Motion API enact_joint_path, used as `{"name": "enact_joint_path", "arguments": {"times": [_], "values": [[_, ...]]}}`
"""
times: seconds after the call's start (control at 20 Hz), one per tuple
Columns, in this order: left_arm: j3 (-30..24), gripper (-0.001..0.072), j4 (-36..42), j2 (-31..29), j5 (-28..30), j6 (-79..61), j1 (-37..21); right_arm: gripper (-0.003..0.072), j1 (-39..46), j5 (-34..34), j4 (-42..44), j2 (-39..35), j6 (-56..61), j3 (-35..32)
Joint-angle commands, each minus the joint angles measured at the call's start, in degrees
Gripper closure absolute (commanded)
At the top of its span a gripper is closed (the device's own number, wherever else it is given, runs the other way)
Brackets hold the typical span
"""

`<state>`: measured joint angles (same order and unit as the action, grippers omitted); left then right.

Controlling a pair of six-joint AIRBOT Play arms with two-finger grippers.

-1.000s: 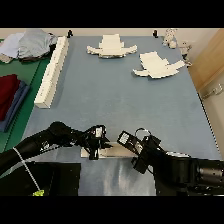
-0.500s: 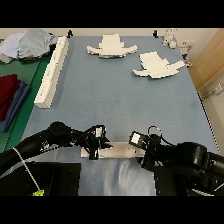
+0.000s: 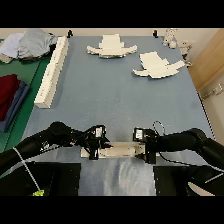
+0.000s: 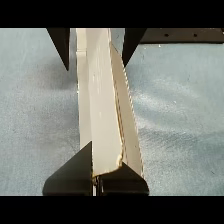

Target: Fold the box.

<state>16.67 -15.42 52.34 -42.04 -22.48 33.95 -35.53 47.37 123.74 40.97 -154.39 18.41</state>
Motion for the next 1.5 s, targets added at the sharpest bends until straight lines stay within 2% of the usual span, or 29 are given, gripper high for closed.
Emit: {"name": "enact_joint_path", "arguments": {"times": [0.0, 0.35, 0.5, 0.9, 1.05, 1.45], "values": [[0.0, 0.0695, 0.0, 0.0, 0.0, 0.0, 0.0, -0.0034, 2.1, 1.1, 6.5, 4.3, -10.0, 0.0], [0.0, 0.0695, 0.0, 0.0, 0.0, 0.0, 0.0, -0.0032, 2.1, 2.1, 4.0, -0.7, -7.8, -0.1], [0.0, 0.0695, 0.0, 0.0, 0.0, 0.0, 0.0, -0.0032, 2.1, 1.0, 4.4, 1.3, -7.6, -1.0], [0.0, 0.0695, 0.0, 0.0, 0.0, 0.0, 0.0, -0.0029, 3.2, -1.7, 10.5, 4.6, -17.4, -3.0], [0.0, 0.0695, 0.0, 0.0, 0.0, 0.0, 0.0, -0.0029, 3.2, -2.4, 10.6, 7.0, -17.6, -3.0], [0.0, 0.0695, 0.0, 0.0, 0.0, 0.0, 0.0, -0.0007, 3.1, -2.6, 10.4, 7.3, -17.6, -3.0]]}}
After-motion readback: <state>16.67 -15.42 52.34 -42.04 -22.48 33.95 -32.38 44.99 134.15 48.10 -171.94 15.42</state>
